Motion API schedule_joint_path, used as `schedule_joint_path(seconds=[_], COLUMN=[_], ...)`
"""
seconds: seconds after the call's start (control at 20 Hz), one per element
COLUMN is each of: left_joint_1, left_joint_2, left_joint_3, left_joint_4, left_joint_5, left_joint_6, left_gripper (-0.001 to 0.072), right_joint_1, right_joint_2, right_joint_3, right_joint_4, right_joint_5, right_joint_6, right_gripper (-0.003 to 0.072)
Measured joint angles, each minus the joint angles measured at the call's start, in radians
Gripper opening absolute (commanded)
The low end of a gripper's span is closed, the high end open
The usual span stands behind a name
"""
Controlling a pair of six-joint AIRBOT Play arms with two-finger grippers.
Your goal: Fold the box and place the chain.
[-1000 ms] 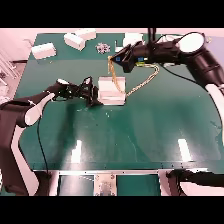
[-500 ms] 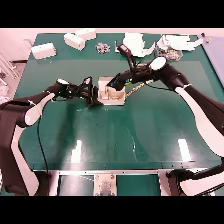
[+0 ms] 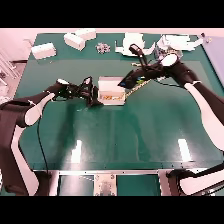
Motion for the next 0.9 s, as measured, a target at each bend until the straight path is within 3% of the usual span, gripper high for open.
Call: schedule_joint_path(seconds=[0.35,0.6,0.9], left_joint_1=[0.0,0.0,0.0], left_joint_2=[0.0,0.0,0.0], left_joint_3=[0.0,0.0,0.0], left_joint_4=[0.0,0.0,0.0], left_joint_5=[0.0,0.0,0.0], left_joint_6=[0.0,0.0,0.0], left_gripper=[0.0469,0.0469,0.0469], right_joint_1=[-0.147,-0.125,-0.096], right_joint_2=[-0.011,-0.065,-0.122], right_joint_3=[-0.106,-0.15,-0.158], right_joint_4=[-0.084,-0.037,0.01], right_joint_5=[0.047,0.046,0.006], right_joint_6=[-0.37,-0.674,-0.825], right_gripper=[0.0507,0.0544,0.0571])
